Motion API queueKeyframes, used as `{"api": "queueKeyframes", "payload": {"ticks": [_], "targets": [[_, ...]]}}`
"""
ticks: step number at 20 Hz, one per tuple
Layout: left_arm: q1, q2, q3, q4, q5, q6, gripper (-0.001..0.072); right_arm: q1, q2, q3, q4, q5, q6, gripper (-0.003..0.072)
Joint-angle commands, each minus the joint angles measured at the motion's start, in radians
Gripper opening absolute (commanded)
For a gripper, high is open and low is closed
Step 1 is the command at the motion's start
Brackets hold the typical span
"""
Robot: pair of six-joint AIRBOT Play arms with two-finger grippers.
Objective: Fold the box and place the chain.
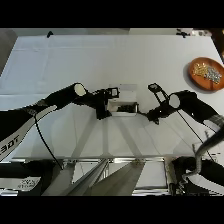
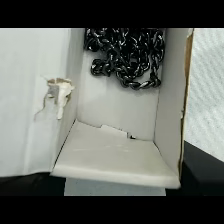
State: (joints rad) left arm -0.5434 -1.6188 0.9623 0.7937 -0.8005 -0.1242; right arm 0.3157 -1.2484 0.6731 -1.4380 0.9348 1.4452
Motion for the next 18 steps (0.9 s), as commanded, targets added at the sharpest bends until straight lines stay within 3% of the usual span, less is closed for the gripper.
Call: {"api": "queueKeyframes", "payload": {"ticks": [1,5,11,15,18], "targets": [[0.000,0.001,0.000,0.000,0.000,0.000,0.0212,0.003,-0.011,-0.001,0.002,-0.015,0.021,0.0286],[0.000,0.001,0.000,0.000,0.000,0.000,0.0212,0.003,-0.009,0.000,0.002,0.008,0.021,0.0035],[0.000,0.001,0.000,0.000,0.000,0.000,0.0212,0.003,0.043,0.000,0.040,0.048,0.021,0.0013],[0.000,0.001,0.000,0.000,0.000,0.000,0.0212,0.032,0.189,0.000,0.273,-0.027,-0.056,0.0013],[-0.001,0.001,0.000,0.000,0.000,0.000,0.0212,0.104,0.283,0.000,0.339,-0.131,-0.063,0.0013]]}}
